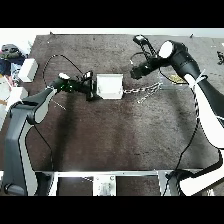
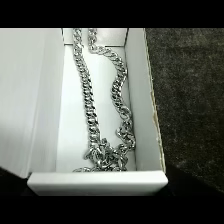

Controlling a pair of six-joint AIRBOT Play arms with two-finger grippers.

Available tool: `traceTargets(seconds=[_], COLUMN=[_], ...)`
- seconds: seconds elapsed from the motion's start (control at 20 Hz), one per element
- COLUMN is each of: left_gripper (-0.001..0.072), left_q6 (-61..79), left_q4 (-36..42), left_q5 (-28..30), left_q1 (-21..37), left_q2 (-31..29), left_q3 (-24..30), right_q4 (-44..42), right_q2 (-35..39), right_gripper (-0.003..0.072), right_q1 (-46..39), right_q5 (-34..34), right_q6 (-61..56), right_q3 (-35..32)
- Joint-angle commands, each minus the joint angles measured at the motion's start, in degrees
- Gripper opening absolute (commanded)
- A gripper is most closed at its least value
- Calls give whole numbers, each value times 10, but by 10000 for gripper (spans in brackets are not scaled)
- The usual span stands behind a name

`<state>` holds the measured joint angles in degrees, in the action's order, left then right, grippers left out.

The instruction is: Fold the box and place the chain.

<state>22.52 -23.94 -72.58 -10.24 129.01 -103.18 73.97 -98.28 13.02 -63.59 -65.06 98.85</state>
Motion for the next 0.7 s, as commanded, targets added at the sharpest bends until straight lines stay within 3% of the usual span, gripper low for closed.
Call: traceTargets(seconds=[0.0, 0.05, 0.1, 0.3, 0.65], left_gripper=[405, 405, 405, 405, 405], left_q6=[0, 0, 0, 0, 0], left_q4=[0, 0, 0, 0, 0], left_q5=[0, 0, 0, 0, 0], left_q1=[0, 0, 0, 0, 0], left_q2=[0, 0, 0, 0, 0], left_q3=[0, 0, 0, 0, 0], right_q4=[-14, -17, -31, -120, -46], right_q2=[-1, -5, -15, -65, -100], right_gripper=[327, 491, 508, 506, 506], right_q1=[-30, -29, -29, -27, -24], right_q5=[29, 40, 44, 55, 79], right_q6=[103, 114, 131, 215, 233], right_q3=[-55, -66, -71, -71, -68])
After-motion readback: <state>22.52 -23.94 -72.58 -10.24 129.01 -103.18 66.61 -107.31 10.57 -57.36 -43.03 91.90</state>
